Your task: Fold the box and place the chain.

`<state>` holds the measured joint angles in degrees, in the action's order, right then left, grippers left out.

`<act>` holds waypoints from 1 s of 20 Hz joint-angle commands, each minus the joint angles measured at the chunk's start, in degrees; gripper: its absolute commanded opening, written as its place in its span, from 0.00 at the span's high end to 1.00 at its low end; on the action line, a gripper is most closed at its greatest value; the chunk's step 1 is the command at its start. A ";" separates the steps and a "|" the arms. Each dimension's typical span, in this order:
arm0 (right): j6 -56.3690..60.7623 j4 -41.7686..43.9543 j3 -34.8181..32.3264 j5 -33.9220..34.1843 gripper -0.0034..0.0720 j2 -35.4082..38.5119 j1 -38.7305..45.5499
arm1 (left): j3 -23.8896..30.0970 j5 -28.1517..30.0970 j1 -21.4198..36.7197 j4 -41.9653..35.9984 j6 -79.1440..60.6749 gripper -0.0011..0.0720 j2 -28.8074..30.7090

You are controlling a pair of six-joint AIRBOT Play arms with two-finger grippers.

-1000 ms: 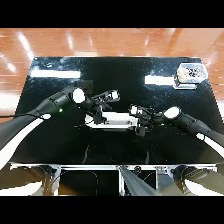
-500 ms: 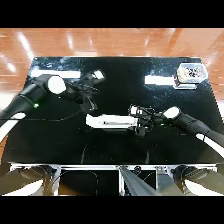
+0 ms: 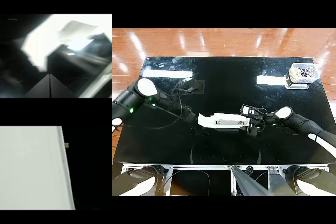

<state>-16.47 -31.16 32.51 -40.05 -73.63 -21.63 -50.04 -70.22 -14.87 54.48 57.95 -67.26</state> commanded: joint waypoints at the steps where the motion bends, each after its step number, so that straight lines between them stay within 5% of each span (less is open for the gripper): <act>1: 0.22 0.04 0.00 0.28 0.24 0.04 -0.04 | 9.01 12.35 -2.03 -15.98 -1.60 0.96 3.30; 5: 0.22 0.04 0.02 0.28 0.24 0.04 -0.04 | 15.47 25.40 -7.19 -37.38 -18.01 0.96 3.63; 11: 0.22 0.02 0.00 0.28 0.24 0.04 -0.04 | 15.65 35.95 -11.82 -61.55 -41.13 0.96 1.73; 20: 0.22 0.02 0.02 0.28 0.24 0.04 -0.04 | 15.63 42.34 -15.23 -65.13 -43.54 0.96 -5.03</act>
